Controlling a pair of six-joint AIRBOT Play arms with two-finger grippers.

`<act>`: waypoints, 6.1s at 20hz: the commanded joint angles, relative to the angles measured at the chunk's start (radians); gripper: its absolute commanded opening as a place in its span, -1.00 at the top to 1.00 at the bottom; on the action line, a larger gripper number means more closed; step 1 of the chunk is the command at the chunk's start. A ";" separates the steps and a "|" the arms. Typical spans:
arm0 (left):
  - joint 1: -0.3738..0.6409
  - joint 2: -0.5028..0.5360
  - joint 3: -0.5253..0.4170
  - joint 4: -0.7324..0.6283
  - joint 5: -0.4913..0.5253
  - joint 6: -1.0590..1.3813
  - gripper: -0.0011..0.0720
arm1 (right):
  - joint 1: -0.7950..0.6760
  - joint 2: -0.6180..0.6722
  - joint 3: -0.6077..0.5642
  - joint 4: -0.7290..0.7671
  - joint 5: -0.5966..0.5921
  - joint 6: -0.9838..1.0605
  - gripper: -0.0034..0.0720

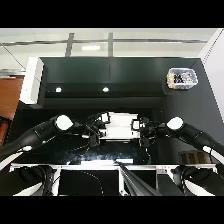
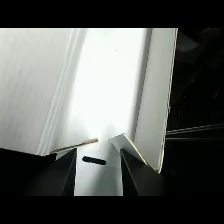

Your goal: Fold the box and place the chain.

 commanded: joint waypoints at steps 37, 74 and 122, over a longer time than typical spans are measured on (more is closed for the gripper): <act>0.624 0.191 0.000 0.235 -0.327 -0.944 0.90 | 0.000 0.000 0.000 0.000 0.000 0.001 -0.05; 0.110 -0.010 0.006 -0.001 -0.097 -1.174 -0.71 | 0.000 0.000 0.000 0.001 -0.008 0.008 -0.05; -0.253 -0.277 0.457 0.809 -0.380 -2.255 0.23 | 0.000 0.000 0.000 0.001 -0.012 0.011 -0.05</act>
